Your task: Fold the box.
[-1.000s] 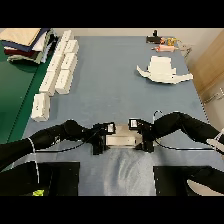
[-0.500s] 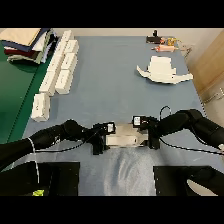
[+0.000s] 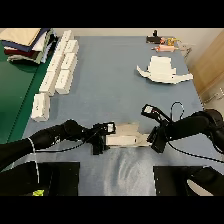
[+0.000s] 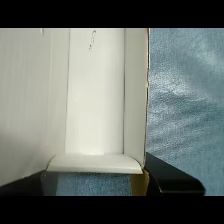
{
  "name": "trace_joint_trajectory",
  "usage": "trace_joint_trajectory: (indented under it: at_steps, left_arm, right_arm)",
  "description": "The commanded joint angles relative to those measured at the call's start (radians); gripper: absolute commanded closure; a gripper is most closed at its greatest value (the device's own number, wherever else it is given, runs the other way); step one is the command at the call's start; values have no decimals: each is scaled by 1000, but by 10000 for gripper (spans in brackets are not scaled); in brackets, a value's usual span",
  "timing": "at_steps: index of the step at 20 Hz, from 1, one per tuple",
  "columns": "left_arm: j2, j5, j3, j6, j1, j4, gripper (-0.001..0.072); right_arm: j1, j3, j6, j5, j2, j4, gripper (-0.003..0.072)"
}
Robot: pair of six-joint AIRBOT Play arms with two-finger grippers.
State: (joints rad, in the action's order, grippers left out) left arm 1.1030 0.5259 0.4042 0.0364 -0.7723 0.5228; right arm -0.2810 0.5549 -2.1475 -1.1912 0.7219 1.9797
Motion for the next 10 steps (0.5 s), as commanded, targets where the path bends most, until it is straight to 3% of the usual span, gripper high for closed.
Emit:
trace_joint_trajectory:
  at_steps: [1,6,10]
  left_arm:
    - [0,0,0,0,-1,0,257]
    - [0,0,0,0,-1,0,257]
    - [0,0,0,0,-1,0,256]
  right_arm:
    - [-16,5,205,-42,-7,254,672]
    - [-150,27,204,317,122,315,672]
    - [-141,128,274,447,263,284,672]
